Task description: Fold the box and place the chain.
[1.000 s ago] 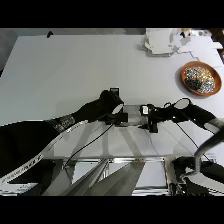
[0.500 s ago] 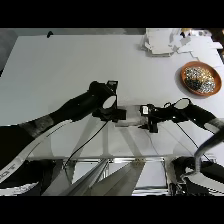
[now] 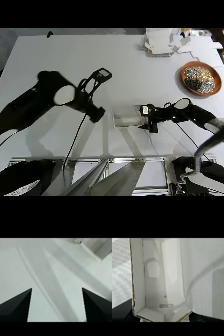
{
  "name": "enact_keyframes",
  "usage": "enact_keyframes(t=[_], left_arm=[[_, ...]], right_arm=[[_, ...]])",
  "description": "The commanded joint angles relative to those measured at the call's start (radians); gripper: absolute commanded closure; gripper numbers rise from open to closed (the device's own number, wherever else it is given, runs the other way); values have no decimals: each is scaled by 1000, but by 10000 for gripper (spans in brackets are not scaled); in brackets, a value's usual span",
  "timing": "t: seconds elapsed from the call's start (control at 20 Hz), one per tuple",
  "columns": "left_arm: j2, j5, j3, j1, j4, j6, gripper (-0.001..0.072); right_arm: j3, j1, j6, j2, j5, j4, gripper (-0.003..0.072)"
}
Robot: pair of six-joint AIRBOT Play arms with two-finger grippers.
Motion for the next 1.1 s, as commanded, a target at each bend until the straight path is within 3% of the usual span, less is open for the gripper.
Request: enact_keyframes(t=[0.0,0.15,0.45,0.6,0.8,1.05], left_arm=[[155,190,-248,94,-182,746,11],[126,290,-392,175,-471,1263,11],[-163,395,-398,211,-765,1475,8],[-243,422,-395,192,-917,1644,7],[-271,461,-395,165,-1007,1790,6],[-296,473,-395,153,-1013,1798,1]], right_arm=[[1,0,0,0,0,0,346],[1,0,0,0,0,0,346],[1,0,0,0,0,0,346],[1,0,0,0,0,0,346],[1,0,0,0,0,0,346],[1,0,0,0,0,0,346]])
